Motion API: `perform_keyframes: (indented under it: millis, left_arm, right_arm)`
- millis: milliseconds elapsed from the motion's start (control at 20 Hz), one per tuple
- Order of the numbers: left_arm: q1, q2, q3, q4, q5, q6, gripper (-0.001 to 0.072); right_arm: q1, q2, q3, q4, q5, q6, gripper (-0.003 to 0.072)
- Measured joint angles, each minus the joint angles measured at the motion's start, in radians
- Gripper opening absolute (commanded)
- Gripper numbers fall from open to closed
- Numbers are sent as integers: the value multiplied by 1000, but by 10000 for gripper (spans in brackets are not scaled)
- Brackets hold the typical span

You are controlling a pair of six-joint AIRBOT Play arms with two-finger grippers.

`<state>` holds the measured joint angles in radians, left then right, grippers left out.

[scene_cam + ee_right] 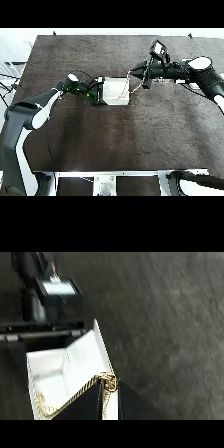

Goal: Fold the box and place the chain.

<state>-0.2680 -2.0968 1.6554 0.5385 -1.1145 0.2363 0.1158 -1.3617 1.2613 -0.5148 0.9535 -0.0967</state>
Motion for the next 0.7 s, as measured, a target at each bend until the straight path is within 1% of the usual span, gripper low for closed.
perform_keyframes:
  millis: [300, 600, 650, 700]
  left_arm:
    - [0, 0, 0, 0, 0, 0, 533]
    - [0, 0, 0, 0, 0, 0, 533]
    - [0, 0, 0, 0, 0, 0, 533]
    - [0, 0, 0, 0, 0, 0, 533]
  right_arm:
    - [33, -33, 1, 17, -18, 21, 11]
    - [40, -169, 1, 25, -23, 53, 14]
    - [40, -197, 1, 26, -23, 54, 105]
    - [40, -221, 1, 28, -25, 58, 266]
